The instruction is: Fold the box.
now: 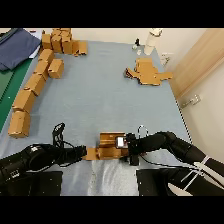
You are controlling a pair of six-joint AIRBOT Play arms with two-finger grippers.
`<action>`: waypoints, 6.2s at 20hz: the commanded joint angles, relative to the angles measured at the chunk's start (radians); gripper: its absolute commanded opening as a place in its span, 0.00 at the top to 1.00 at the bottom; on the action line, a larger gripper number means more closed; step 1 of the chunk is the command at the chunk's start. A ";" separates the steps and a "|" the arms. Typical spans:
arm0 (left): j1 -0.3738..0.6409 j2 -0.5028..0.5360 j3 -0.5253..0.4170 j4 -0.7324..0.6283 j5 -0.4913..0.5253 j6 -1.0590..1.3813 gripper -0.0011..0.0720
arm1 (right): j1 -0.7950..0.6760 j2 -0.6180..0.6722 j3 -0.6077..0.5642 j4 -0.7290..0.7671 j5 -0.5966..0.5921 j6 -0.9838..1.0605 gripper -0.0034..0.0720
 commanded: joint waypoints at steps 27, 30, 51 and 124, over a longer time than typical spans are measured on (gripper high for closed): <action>-0.072 0.021 0.095 -0.079 0.047 0.056 0.63 | 0.000 0.000 0.000 0.000 0.000 0.000 0.19; -0.072 0.068 0.096 -0.076 0.042 0.061 0.62 | 0.000 0.000 0.000 0.000 0.000 0.000 0.19; -0.073 0.024 0.096 -0.108 0.090 0.098 0.41 | 0.000 0.000 0.000 0.000 0.000 0.000 0.19; -0.304 -0.692 0.770 0.426 -0.539 -0.373 0.32 | 0.000 0.000 0.000 0.000 0.000 0.000 0.19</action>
